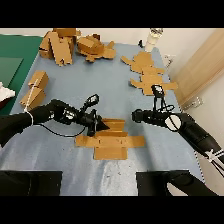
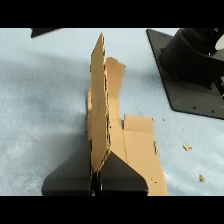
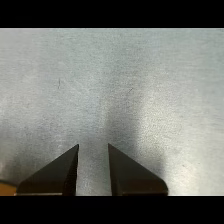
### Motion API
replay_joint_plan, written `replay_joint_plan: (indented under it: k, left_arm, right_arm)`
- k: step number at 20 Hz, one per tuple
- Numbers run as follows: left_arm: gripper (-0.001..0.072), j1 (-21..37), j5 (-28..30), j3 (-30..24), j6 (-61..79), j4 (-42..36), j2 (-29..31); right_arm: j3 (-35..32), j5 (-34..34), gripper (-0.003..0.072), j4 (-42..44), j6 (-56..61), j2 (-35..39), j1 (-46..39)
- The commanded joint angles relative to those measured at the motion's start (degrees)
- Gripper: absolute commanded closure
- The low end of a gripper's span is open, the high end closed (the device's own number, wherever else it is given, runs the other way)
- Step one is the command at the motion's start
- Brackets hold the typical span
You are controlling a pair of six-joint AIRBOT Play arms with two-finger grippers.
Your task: Fold the box.
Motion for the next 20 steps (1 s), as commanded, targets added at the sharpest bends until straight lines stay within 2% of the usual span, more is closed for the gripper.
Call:
replay_joint_plan:
  k: [1,15,18,20]
  left_arm:
    - [0.0696,-0.07,-0.09,-0.02,2.69,-2.67,0.02]
    - [0.0696,-0.31,-0.17,-0.87,-0.37,2.95,0.28]
    - [0.0696,-1.88,6.40,-0.87,-0.39,6.29,2.25]
    - [0.0696,-3.02,8.09,-0.87,-0.09,6.58,3.58]
  right_arm:
    - [0.07,-0.02,0.0402,0.07,0.02,-0.02,0.02]
    - [0.07,-0.02,0.0403,0.44,0.00,-0.02,0.02]
    - [0.07,-0.04,0.0403,0.39,-0.02,-0.02,0.02]
    - [0.07,-0.04,0.0403,0.42,-0.02,-0.02,0.02]
